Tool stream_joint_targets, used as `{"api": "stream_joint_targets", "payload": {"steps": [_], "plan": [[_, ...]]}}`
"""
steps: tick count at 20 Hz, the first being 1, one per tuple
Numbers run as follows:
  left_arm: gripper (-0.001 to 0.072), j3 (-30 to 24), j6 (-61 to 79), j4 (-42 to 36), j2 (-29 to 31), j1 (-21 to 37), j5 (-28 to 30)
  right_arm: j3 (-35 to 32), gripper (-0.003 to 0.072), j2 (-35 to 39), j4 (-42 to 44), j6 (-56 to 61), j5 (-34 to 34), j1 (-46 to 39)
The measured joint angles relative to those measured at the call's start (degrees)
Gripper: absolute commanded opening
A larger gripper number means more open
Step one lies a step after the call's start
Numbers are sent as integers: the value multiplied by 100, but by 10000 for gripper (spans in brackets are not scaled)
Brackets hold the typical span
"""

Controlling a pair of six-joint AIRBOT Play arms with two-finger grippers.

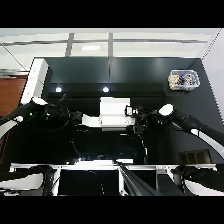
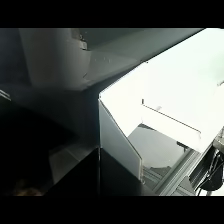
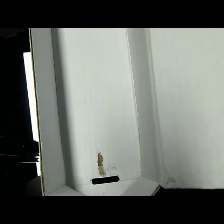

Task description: Fold the box and place the chain.

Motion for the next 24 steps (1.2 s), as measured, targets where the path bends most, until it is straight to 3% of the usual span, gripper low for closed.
{"api": "stream_joint_targets", "payload": {"steps": [4,8,9,10,12,13,18,24], "plan": [[23,4,-52,9,-72,-216,90,0,127,0,0,0,0,0],[25,76,323,-535,-90,-293,-70,0,128,0,0,2,0,0],[90,120,378,-579,-94,-299,-79,0,128,0,0,0,-2,0],[243,184,422,-608,-94,-302,-131,0,128,0,0,0,-2,0],[666,337,483,-651,-94,-306,-223,0,128,0,0,0,-2,0],[715,417,501,-664,-94,-310,-269,0,127,0,0,2,-2,0],[712,752,448,-555,-98,-498,-422,0,128,0,0,0,-4,0],[682,1314,-826,280,-101,-1115,-389,0,128,0,0,0,-4,0]]}}
